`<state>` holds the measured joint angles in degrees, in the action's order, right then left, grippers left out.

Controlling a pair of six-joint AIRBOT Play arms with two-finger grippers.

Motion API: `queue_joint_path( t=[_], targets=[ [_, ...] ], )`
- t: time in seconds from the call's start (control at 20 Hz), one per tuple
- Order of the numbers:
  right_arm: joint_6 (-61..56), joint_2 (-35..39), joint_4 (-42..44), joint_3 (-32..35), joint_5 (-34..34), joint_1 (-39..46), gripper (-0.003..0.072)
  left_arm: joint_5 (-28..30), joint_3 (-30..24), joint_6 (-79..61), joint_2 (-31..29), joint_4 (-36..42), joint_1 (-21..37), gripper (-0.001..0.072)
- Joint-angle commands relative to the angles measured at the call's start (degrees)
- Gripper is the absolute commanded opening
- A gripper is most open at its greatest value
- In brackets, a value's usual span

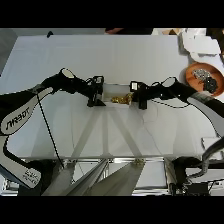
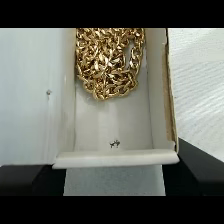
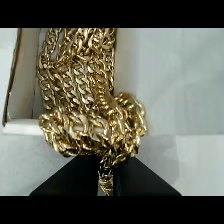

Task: Fold the box and place the chain.

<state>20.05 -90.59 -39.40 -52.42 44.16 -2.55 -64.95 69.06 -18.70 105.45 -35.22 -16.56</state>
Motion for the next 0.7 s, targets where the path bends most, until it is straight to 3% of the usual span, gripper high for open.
queue_joint_path(
  t=[0.0, 0.2, 0.5, 0.65],
  targets=[
    [-4.59, 2.03, -4.61, 0.0, -0.74, 0.0, 0.0008, 0.02, -0.02, 0.0, 0.0, 0.0, 0.02, 0.0258],
    [-14.49, 6.12, -11.85, 0.0, -1.38, -0.02, 0.0008, 0.02, 0.0, 0.0, 0.0, 0.0, 0.02, 0.0258],
    [-30.18, 15.34, -11.15, -0.02, 0.42, -1.51, 0.0008, 0.02, 0.0, 0.0, 0.0, 0.0, 0.02, 0.0258],
    [-32.06, 17.81, -9.57, -0.02, -0.04, -5.86, 0.0008, 0.02, -0.02, 0.0, 0.0, 0.0, 0.02, 0.0258]
  ],
)
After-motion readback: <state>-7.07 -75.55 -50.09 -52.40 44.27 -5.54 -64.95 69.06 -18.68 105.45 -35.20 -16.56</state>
